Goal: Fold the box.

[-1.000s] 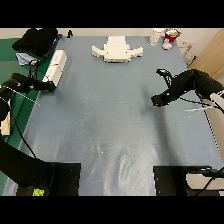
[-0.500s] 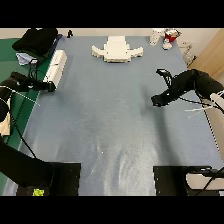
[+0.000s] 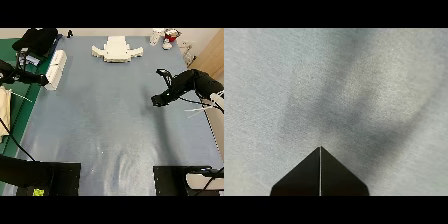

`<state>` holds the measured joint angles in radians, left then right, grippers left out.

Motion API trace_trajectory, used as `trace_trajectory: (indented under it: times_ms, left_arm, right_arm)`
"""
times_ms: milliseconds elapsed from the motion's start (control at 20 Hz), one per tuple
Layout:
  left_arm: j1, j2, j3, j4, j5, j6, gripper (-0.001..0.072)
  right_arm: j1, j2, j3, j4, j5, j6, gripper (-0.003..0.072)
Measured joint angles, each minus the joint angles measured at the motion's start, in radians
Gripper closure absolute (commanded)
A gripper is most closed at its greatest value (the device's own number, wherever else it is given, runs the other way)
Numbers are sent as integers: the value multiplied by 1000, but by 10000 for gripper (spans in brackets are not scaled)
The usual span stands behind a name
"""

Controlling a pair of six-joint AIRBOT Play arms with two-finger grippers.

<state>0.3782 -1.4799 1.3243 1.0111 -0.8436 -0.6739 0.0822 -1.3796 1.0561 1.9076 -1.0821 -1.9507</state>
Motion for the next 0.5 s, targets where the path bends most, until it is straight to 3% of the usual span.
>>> trace_trajectory:
  times_ms: [50, 100, 300, 500]
  left_arm:
    - [0, 33, 5, 0, -36, -22, 629]
    - [0, 63, 8, -2, -80, -40, 695]
    - [-19, 171, 8, -24, -266, -101, 700]
    - [-128, 291, -79, -37, -331, -193, 700]
  right_arm:
    - [0, 0, 0, 0, 0, 0, 683]
    - [0, 0, 0, 0, 0, 0, 683]
    - [0, 0, 0, 0, 0, 0, 683]
    - [0, 0, 0, 0, 0, 0, 683]
